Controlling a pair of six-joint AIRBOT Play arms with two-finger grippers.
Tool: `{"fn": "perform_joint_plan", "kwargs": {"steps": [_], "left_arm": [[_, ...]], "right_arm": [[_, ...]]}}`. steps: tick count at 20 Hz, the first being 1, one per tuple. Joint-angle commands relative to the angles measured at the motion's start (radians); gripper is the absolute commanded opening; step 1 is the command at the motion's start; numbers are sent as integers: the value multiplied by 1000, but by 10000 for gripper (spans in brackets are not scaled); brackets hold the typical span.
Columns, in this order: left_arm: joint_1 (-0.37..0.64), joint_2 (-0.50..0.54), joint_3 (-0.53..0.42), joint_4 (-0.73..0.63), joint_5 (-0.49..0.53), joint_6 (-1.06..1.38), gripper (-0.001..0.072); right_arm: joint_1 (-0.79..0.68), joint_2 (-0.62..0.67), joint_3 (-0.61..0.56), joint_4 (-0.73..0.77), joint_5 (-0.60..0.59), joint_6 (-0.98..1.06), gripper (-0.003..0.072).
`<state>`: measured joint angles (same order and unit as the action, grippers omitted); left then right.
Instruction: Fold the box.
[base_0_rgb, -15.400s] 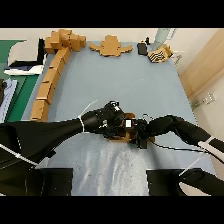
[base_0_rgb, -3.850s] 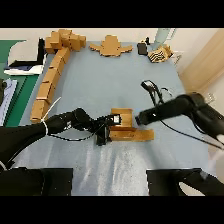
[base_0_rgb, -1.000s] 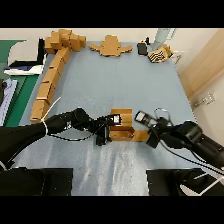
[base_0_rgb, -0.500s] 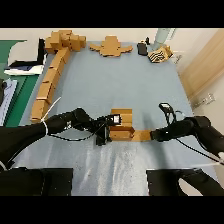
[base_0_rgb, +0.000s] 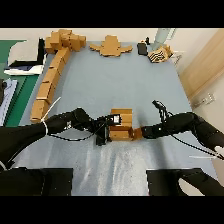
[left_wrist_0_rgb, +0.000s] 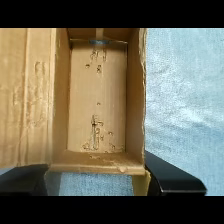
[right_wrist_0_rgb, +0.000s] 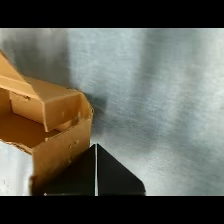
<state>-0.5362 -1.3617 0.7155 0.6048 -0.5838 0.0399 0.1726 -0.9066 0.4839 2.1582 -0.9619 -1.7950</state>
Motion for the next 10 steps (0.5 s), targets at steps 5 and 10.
{"fn": "perform_joint_plan", "kwargs": {"steps": [5,10], "left_arm": [[0,0,0,1,0,0,323],[0,0,0,0,0,0,322]], "right_arm": [[10,7,20,52,5,-12,462],[10,8,53,126,4,-13,463]]}}
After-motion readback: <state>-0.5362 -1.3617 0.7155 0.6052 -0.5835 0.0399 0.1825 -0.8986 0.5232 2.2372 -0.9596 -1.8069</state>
